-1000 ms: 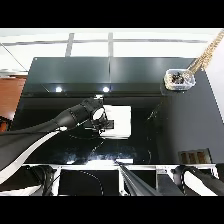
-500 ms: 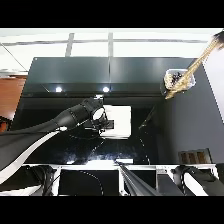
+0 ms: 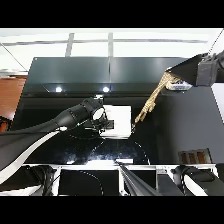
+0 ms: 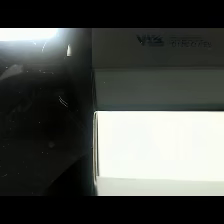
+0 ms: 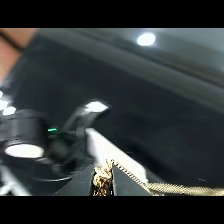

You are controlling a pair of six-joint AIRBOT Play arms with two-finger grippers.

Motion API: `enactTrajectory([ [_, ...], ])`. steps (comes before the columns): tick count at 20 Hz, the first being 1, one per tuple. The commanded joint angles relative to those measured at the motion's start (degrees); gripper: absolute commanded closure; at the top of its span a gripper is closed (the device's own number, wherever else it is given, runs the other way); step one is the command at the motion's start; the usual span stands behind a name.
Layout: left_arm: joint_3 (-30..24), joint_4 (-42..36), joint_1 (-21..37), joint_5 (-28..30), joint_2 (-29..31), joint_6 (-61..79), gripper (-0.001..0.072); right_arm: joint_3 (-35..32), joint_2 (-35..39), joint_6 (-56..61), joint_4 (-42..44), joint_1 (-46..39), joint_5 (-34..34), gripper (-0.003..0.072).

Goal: Fold the box and place the chain.

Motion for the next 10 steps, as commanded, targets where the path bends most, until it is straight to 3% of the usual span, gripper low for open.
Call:
enactTrajectory([
  [1,0.0,0.0,0.0,0.1,0.0,0.0,0.0681,-1.1,0.0,-0.3,6.4,3.3,-1.9,0.0652],
  [4,0.0,0.0,0.0,0.1,0.0,0.0,0.0682,-1.1,0.0,-0.3,7.2,6.0,-5.5,0.0653],
  [10,0.0,0.0,0.0,0.1,0.0,0.0,0.0681,-1.0,0.0,-1.2,18.2,6.6,-10.2,0.0653],
])
